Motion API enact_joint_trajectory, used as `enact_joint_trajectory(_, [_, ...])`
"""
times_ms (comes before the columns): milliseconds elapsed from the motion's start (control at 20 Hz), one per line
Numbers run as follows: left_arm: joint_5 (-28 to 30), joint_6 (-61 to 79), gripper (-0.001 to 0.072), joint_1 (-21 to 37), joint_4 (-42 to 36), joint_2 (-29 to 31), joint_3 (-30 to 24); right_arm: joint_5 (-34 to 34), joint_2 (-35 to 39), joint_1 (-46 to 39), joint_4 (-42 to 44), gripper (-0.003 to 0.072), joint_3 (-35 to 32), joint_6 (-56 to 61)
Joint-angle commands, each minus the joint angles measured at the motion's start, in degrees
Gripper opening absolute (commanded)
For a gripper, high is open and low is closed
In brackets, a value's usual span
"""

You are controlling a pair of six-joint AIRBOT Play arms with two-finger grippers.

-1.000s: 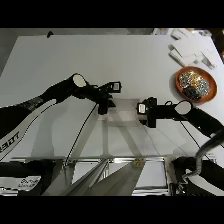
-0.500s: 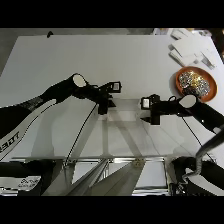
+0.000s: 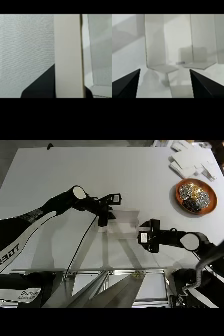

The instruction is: Fold the box and place the chain.

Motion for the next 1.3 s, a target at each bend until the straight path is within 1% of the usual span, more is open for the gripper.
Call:
enact_joint_trajectory(0, [0.0, 0.0, 0.0010, 0.0, 0.0, 0.0, 0.0, -10.8, 1.6, 7.4, 0.4, 0.0698, -2.7, 8.1])
enact_joint_trajectory(100, [0.0, 0.0, 0.0010, 0.0, 0.0, 0.0, 0.0, -15.3, 0.3, 7.8, 0.9, 0.0699, -2.7, 8.2])
enact_joint_trajectory(150, [0.0, 0.0, 0.0010, 0.0, 0.0, 0.0, 0.0, -16.3, -0.5, 7.1, 0.9, 0.0699, -2.7, 8.1])
enact_joint_trajectory(250, [0.0, 0.0, 0.0010, 0.0, 0.0, 0.0, 0.0, -15.9, -2.1, 5.9, 0.7, 0.0699, -2.7, 8.2])
enact_joint_trajectory(400, [0.0, 0.0, 0.0010, 0.0, 0.0, 0.0, 0.0, -15.5, -1.8, 6.0, 0.0, 0.0699, -2.7, 8.3])
enact_joint_trajectory(500, [0.0, 0.0, 0.0010, 0.0, 0.0, 0.0, 0.0, -13.5, 0.7, 6.7, -2.3, 0.0699, -2.7, 9.8])
enact_joint_trajectory(600, [0.0, 0.0, 0.0010, 0.0, 0.0, 0.0, 0.0, -11.6, 3.8, 8.5, -4.6, 0.0697, -2.8, 15.1])
enact_joint_trajectory(700, [0.0, 0.0, 0.0010, 0.0, 0.0, 0.0, 0.0, -11.8, 3.6, 9.4, -5.5, 0.0697, -4.0, 15.7])
enact_joint_trajectory(850, [0.0, 0.0, 0.0010, 0.0, 0.0, 0.0, 0.0, -14.3, 0.9, 10.5, -5.9, 0.0698, -6.1, 15.7])
enact_joint_trajectory(1000, [0.0, 0.0, 0.0010, 0.0, 0.0, 0.0, 0.0, -20.1, -1.9, 9.9, -4.2, 0.0699, -5.9, 14.8])
enact_joint_trajectory(1150, [0.0, 0.0, 0.0010, 0.0, 0.0, 0.0, 0.0, -19.6, -4.2, 5.6, 1.0, 0.0698, -2.7, 10.3])
enact_joint_trajectory(1250, [0.0, 0.0, 0.0010, 0.0, 0.0, 0.0, 0.0, -18.5, -5.7, 3.2, 2.8, 0.0698, -0.3, 7.3])
